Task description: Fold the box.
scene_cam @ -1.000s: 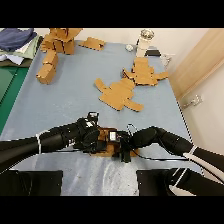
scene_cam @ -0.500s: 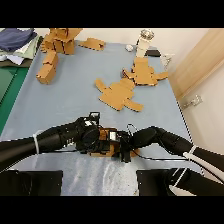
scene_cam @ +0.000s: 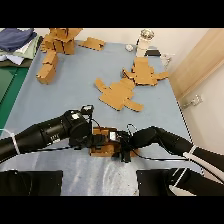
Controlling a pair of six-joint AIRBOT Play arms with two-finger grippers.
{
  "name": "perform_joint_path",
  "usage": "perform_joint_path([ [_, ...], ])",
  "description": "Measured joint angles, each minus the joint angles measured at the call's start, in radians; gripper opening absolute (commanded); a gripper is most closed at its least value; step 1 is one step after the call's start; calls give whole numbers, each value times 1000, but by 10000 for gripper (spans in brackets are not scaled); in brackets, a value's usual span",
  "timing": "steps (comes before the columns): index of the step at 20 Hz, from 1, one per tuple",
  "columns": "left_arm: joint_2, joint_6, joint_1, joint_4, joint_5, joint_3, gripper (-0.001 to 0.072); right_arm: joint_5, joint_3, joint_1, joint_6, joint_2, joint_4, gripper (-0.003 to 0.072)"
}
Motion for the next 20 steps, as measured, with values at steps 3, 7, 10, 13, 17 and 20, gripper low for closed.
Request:
perform_joint_path([
  [3, 14, 0, 19, -1, -14, 0, 532, 0, 0, 0, 0, 0, 0, 478],
  [7, 15, 0, 27, -3, -25, 0, 532, 0, 0, 0, 0, 0, 0, 478],
  [10, 8, 3, 29, -3, -26, 0, 529, 0, 0, 0, 0, 0, 0, 478],
  [13, 17, 8, 30, 1, -28, 4, 452, 0, 0, 0, 0, 0, 0, 478],
  [17, 55, 21, 35, 3, -32, 11, 252, 0, 0, 0, 0, 0, 0, 478],
  [20, 81, 27, 48, 6, -59, 14, 13, 0, 0, 0, 0, 0, 0, 478],
])
